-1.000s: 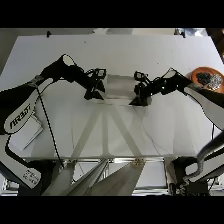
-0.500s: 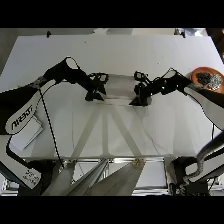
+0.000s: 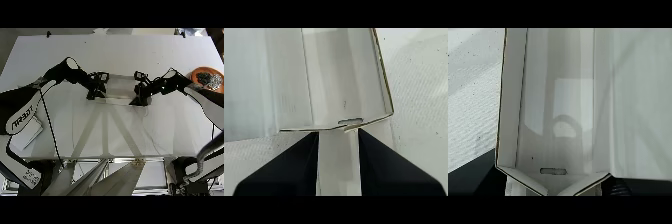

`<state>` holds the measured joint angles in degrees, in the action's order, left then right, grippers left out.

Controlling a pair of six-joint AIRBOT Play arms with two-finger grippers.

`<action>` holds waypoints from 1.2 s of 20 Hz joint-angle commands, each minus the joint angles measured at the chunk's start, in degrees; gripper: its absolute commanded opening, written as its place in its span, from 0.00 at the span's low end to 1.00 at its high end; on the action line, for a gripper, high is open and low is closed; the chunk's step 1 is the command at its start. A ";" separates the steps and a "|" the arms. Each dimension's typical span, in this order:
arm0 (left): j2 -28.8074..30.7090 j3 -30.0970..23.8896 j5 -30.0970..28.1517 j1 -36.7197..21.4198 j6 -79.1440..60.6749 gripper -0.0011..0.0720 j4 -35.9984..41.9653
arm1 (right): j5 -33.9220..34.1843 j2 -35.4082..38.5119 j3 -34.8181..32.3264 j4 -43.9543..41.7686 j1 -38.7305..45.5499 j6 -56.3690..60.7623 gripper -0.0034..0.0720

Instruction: Fold the box and place the chain.

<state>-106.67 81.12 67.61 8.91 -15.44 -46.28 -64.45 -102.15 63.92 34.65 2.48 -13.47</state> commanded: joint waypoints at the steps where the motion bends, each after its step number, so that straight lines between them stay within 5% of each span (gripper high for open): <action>1: -0.04 -0.07 1.51 0.42 0.00 0.36 0.79 | -0.02 0.00 0.07 0.02 -0.02 -0.07 0.54; 3: -0.04 -0.07 1.46 0.76 -0.02 0.30 0.83 | -0.02 0.00 0.07 0.02 -0.02 -0.07 0.54; 12: -0.04 -0.07 1.18 1.86 0.39 0.31 5.01 | -0.02 0.00 0.07 0.02 -0.02 -0.07 0.54; 16: -0.04 -0.79 1.20 1.88 0.46 0.51 5.97 | -0.02 0.00 0.07 0.02 -0.02 -0.07 0.54; 18: -0.04 -1.36 1.36 1.90 0.98 0.73 5.97 | -0.02 0.00 0.07 0.02 -0.02 -0.07 0.54; 23: -0.02 -4.28 -1.29 1.90 4.33 0.74 5.97 | -0.02 0.00 0.07 0.02 -0.02 -0.07 0.54; 24: -0.02 -4.66 -2.47 1.90 5.70 0.68 5.95 | -0.02 0.00 0.07 0.02 -0.02 -0.07 0.54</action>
<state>-106.61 77.87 67.72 10.76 -12.25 -39.75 -64.53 -102.13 63.92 34.81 2.50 -13.63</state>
